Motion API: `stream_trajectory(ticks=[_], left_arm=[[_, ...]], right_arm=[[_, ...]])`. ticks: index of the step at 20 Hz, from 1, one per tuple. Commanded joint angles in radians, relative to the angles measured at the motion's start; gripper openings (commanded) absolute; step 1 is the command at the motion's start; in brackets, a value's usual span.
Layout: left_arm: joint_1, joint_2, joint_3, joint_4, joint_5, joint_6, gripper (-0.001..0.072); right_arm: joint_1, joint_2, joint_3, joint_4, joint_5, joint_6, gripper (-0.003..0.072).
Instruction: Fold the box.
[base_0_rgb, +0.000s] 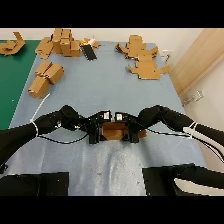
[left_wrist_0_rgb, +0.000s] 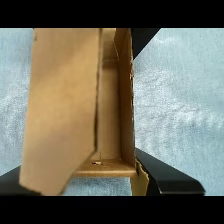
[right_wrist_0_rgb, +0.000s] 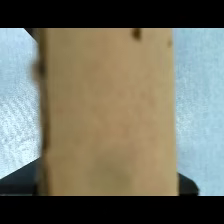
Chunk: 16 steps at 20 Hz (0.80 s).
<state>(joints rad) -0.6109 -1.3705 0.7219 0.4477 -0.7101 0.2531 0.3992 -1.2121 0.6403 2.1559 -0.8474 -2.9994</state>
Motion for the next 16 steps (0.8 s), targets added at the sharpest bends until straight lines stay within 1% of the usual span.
stream_trajectory(ticks=[1, 4, 6, 7, 8, 9, 11, 13, 16], left_arm=[[0.000, -0.001, 0.000, 0.001, 0.000, 0.001, 0.0417], [0.000, -0.001, 0.000, 0.001, 0.000, 0.001, 0.0417], [0.000, -0.001, 0.000, 0.001, 0.000, 0.001, 0.0417], [0.000, -0.001, 0.000, 0.001, 0.000, 0.001, 0.0417], [0.000, -0.001, 0.000, 0.001, 0.000, 0.001, 0.0417], [0.000, -0.001, 0.000, 0.001, 0.000, 0.001, 0.0417], [0.000, -0.001, 0.000, 0.000, 0.000, 0.001, 0.0417], [0.000, -0.001, 0.000, 0.001, 0.000, 0.001, 0.0417], [0.000, -0.001, 0.000, 0.000, 0.000, 0.001, 0.0417]], right_arm=[[-0.009, 0.000, 0.000, -0.064, 0.018, 0.008, 0.0414], [-0.006, 0.000, 0.001, -0.049, 0.018, 0.007, 0.0421], [-0.006, 0.000, 0.001, 0.022, 0.017, 0.007, 0.0421], [-0.006, 0.000, 0.002, 0.040, 0.019, 0.007, 0.0443], [-0.007, 0.000, 0.006, 0.038, 0.020, 0.007, 0.0661], [-0.009, 0.000, 0.011, 0.032, -0.005, 0.016, 0.0711], [-0.010, 0.000, 0.021, 0.032, -0.032, 0.078, 0.0711], [-0.017, 0.010, 0.035, 0.006, -0.068, 0.089, 0.0711], [-0.053, 0.048, 0.056, -0.014, -0.158, 0.159, 0.0710]])
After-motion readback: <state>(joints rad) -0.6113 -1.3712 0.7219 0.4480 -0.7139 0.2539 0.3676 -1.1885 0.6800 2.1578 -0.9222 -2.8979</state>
